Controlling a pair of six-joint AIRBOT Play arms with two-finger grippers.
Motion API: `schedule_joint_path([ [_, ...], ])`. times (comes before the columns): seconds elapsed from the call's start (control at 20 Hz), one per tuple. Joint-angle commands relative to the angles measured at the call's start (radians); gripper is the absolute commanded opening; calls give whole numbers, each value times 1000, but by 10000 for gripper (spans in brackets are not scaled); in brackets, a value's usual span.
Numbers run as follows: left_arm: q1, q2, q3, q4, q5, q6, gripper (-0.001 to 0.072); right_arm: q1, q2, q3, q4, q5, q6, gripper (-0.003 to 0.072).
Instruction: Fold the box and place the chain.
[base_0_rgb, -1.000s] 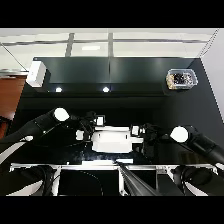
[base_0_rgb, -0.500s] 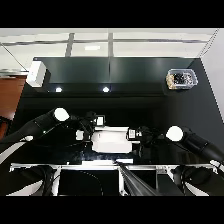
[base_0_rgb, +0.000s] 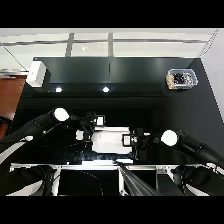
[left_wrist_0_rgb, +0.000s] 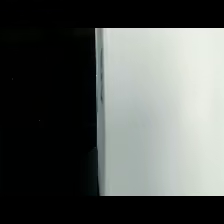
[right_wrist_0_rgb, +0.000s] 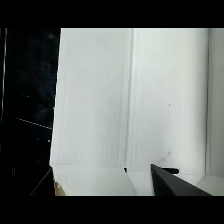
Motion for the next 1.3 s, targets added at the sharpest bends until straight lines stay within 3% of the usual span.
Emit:
schedule_joint_path([
  [0.0, 0, 0, 0, 0, 2, 1, 29, 16, -22, 0, 6, -37, 4, 685],
  [0.3, 0, 0, 0, 0, 2, 1, 29, 15, -23, 1, 82, -39, 23, 684],
  [0.8, 0, 0, 0, 0, 1, 0, 29, -111, 72, 52, -43, -50, 92, 684],
  [1.25, 0, 0, 0, -1, 1, 0, 29, -132, 82, 58, -44, -55, 81, 684],
])
